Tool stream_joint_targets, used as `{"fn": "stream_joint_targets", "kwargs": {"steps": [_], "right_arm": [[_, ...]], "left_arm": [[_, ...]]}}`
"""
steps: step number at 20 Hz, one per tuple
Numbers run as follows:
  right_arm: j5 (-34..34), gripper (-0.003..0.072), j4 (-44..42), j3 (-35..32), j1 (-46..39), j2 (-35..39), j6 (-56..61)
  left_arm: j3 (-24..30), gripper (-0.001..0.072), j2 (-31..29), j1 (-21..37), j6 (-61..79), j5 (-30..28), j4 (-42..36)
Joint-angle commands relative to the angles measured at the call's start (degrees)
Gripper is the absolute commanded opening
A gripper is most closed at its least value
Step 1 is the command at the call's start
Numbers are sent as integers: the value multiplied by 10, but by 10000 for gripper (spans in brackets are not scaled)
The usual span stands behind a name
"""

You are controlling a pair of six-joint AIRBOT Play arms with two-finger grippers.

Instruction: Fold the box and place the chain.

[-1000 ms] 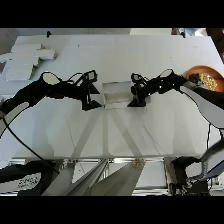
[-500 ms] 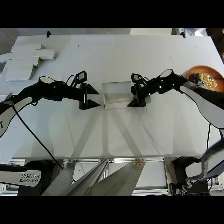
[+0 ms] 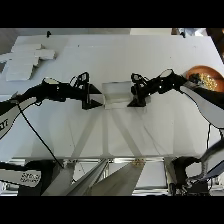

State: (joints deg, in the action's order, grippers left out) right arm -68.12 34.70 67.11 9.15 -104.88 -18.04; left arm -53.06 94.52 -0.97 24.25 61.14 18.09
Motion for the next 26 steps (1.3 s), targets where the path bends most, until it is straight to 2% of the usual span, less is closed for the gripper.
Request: {"fn": "stream_joint_targets", "kwargs": {"steps": [1, 10, 15, 26], "right_arm": [[0, 523, 0, 0, 0, 0, 0], [0, 523, 0, 0, 0, 0, 0], [0, 523, 0, 0, 0, 0, 0], [0, 523, 0, 0, 0, 0, 0]], "left_arm": [[-9, 706, 1, -13, 2, 2, 2], [-11, 704, 0, -18, -1, 0, 77], [-11, 705, 0, -16, 0, -10, 48], [-11, 705, 1, -38, -16, -15, 45]]}}
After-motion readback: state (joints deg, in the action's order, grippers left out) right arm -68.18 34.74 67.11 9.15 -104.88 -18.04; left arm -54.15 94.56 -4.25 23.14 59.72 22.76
